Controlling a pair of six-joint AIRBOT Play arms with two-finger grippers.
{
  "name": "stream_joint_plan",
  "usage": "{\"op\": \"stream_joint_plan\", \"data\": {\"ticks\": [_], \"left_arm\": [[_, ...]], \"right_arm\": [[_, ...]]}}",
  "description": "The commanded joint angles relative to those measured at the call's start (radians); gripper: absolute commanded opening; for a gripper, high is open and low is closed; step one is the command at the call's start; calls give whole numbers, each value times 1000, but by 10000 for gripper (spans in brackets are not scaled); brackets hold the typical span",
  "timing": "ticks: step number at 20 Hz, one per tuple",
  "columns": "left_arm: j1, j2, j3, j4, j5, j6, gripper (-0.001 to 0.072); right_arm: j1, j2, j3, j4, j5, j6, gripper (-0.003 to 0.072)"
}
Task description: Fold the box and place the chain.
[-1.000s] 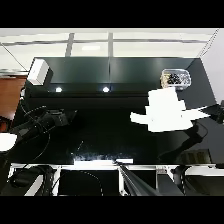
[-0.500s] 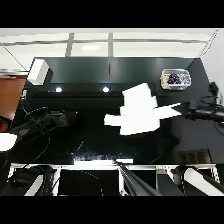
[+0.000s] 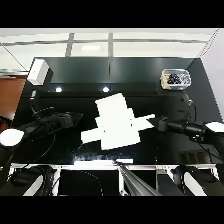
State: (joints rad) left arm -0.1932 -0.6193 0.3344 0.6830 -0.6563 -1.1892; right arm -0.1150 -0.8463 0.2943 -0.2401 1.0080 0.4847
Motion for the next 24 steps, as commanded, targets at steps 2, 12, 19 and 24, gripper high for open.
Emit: {"op": "stream_joint_plan", "data": {"ticks": [2, 12, 19, 24], "left_arm": [[-56, -167, 30, -34, -4, 17, 709], [-53, -590, 237, -246, -183, 240, 709], [-52, -818, 340, -359, -478, 444, 709], [-53, -921, 342, -360, -614, 608, 658]], "right_arm": [[76, 21, -30, -50, -97, -47, 12], [76, 21, -30, -50, -83, -21, 12], [76, 21, -30, -52, -73, -8, 12], [76, 21, -30, -52, -74, -5, 12]]}}
